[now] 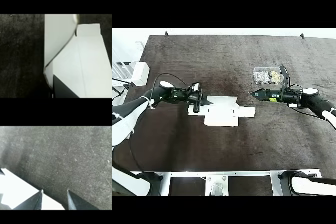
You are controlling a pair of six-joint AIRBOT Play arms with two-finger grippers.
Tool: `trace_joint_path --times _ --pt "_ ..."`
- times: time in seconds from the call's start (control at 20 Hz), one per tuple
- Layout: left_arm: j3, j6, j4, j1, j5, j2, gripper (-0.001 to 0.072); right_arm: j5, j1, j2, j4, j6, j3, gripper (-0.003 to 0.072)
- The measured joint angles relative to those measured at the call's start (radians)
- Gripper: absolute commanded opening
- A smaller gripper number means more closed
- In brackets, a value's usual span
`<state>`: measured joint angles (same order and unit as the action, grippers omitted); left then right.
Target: Fold the box and place the chain.
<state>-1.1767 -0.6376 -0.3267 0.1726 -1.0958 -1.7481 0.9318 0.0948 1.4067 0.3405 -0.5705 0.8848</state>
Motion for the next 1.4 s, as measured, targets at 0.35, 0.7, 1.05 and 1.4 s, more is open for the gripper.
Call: trace_joint_path --times 0.35,0.7,1.05,1.4 --pt "-0.079 0.005 0.010 -0.006 0.001 -0.098 0.0017 -0.006 0.000 0.000 0.000 0.006 0.000 0.0392" --pt "-0.129 -0.010 0.003 -0.005 -0.021 -0.156 0.0018 -0.009 0.000 0.000 0.000 0.012 0.000 0.0479" --pt "-0.135 -0.023 -0.013 -0.006 -0.015 -0.169 0.0021 0.018 -0.003 -0.045 -0.006 0.163 -0.002 0.0479" --pt "-0.136 -0.022 -0.015 -0.005 0.047 -0.170 0.0021 0.105 -0.047 -0.126 -0.014 0.377 -0.036 0.0478"
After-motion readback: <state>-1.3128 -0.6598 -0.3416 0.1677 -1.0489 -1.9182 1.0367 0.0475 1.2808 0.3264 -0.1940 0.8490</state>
